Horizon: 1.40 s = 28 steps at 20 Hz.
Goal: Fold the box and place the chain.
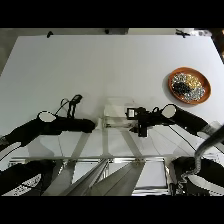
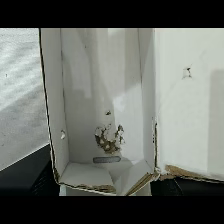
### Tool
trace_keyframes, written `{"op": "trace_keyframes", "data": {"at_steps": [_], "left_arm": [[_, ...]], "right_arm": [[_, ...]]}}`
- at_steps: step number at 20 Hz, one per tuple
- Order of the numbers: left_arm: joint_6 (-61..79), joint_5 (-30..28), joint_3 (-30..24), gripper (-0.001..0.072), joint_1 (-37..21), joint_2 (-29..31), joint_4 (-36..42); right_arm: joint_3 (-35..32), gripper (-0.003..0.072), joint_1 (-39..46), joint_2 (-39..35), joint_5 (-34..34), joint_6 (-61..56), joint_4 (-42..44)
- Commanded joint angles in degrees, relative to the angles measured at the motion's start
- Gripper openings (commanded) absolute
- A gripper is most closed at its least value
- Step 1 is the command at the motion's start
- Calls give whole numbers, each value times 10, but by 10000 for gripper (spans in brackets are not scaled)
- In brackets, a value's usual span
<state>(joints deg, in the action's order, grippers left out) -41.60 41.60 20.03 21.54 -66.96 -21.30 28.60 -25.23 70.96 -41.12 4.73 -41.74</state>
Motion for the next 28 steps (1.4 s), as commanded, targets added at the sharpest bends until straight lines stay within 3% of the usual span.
{"op": "trace_keyframes", "data": {"at_steps": [1,10,11,13,14,24,25,27,28], "left_arm": [[4,11,1,3,0,1,-1],[28,19,7,14,7,14,37],[28,19,10,27,7,18,37],[27,26,23,166,7,19,38],[26,30,29,198,7,19,40],[26,34,38,213,11,19,52],[27,30,39,223,19,19,52],[28,17,40,329,39,18,52],[28,7,40,331,49,18,55]], "right_arm": [[0,399,0,-1,-1,0,-3],[0,399,0,-1,0,0,-3],[0,399,-1,-1,0,0,-2],[0,399,0,-1,0,0,-3],[0,399,0,-1,0,0,-3],[0,399,0,-1,0,0,-3],[0,399,0,-1,0,0,-3],[0,399,0,-1,0,0,-3],[0,399,0,-1,0,0,-3]]}}
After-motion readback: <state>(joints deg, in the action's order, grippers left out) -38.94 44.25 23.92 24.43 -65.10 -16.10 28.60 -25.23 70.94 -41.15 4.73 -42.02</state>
